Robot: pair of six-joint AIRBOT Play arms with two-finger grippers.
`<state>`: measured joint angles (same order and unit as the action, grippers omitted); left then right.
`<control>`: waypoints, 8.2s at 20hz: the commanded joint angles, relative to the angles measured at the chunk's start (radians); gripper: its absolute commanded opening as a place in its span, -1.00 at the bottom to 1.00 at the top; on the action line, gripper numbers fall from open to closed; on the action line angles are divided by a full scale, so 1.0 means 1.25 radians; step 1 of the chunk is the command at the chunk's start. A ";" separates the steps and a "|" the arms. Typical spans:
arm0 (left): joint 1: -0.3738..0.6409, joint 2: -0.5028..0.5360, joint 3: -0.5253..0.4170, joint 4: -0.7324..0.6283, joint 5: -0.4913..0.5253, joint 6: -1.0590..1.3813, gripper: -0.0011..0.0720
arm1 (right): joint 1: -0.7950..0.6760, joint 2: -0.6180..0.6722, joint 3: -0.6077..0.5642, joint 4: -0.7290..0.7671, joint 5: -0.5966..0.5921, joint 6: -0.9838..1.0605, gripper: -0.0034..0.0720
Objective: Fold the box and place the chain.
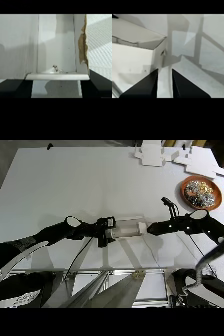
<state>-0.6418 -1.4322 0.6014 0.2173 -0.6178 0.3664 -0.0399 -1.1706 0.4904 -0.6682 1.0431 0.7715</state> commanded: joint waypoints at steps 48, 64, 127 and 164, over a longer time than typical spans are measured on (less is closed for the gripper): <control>0.000 0.000 0.000 0.000 0.000 0.000 -0.51 | 0.501 -0.154 0.270 -0.575 -0.019 0.873 -0.65; 0.000 0.000 0.000 0.000 0.000 0.000 -0.51 | 0.500 -0.087 0.274 -0.588 -0.039 0.789 0.09; 0.000 0.000 0.000 0.000 0.000 0.000 -0.51 | -0.154 0.029 0.826 -0.481 0.348 0.411 -0.87; 0.000 0.000 0.000 0.000 0.000 0.000 -0.51 | 0.602 0.122 0.222 -0.439 -0.146 0.423 -0.87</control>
<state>-0.6418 -1.4322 0.6014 0.2173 -0.6178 0.3664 0.6792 -0.9874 0.8223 -1.2201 0.9588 1.3075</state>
